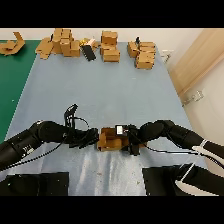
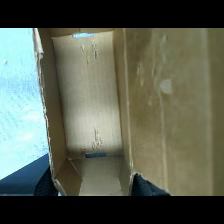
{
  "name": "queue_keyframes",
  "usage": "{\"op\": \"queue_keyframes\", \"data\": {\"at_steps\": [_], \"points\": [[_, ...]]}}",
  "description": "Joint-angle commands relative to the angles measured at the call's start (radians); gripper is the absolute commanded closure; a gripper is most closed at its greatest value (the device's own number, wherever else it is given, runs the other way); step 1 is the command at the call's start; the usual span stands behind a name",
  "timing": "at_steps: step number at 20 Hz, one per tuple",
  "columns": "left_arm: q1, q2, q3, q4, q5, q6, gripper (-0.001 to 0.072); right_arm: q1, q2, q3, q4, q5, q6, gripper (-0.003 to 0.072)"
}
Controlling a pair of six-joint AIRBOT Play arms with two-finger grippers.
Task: Fold the box.
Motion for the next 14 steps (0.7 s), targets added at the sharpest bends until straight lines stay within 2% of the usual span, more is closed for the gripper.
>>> {"op": "queue_keyframes", "data": {"at_steps": [1,2,3,8,11,14], "points": [[0.001,-0.009,0.002,-0.025,-0.005,0.037,0.0387,0.000,0.000,0.000,0.000,0.000,0.000,0.0173],[0.001,-0.012,0.002,-0.027,-0.005,0.040,0.0191,0.000,0.000,0.000,0.000,0.000,0.000,0.0173],[0.001,-0.016,0.002,-0.028,-0.004,0.039,0.0073,0.000,0.000,0.000,0.000,0.000,0.000,0.0174],[0.001,-0.039,0.002,-0.042,0.001,0.037,0.0074,0.000,0.000,0.000,0.000,0.000,0.000,0.0173],[0.001,-0.038,0.002,-0.041,0.053,0.037,0.0075,0.000,0.000,0.000,0.000,0.000,0.000,0.0173],[0.001,-0.041,0.002,-0.040,0.058,0.040,0.0075,0.000,0.000,0.000,0.000,0.000,0.000,0.0173]]}}
